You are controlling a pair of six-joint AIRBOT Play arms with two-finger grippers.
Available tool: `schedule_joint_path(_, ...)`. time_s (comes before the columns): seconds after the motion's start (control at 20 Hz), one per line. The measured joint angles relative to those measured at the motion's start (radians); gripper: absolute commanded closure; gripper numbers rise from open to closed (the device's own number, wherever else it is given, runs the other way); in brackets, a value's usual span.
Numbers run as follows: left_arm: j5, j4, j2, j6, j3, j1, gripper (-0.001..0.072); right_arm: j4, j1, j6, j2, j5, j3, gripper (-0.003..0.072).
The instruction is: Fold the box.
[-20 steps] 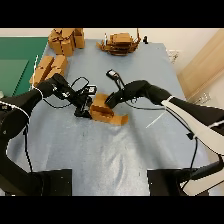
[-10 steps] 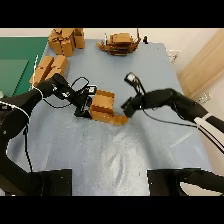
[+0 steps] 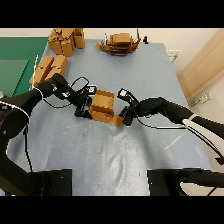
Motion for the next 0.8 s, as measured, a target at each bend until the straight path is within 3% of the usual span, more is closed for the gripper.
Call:
schedule_joint_path(0.2, 0.000, 0.000, 0.000, 0.000, 0.000, 0.000, 0.0367, 0.015, 0.035, -0.036, -0.058, -0.012, 0.053, 0.0510)
schedule_joint_path(0.8, 0.000, 0.000, 0.000, 0.000, 0.000, 0.000, 0.0367, 0.042, 0.087, -0.054, -0.085, -0.034, 0.079, 0.0525)
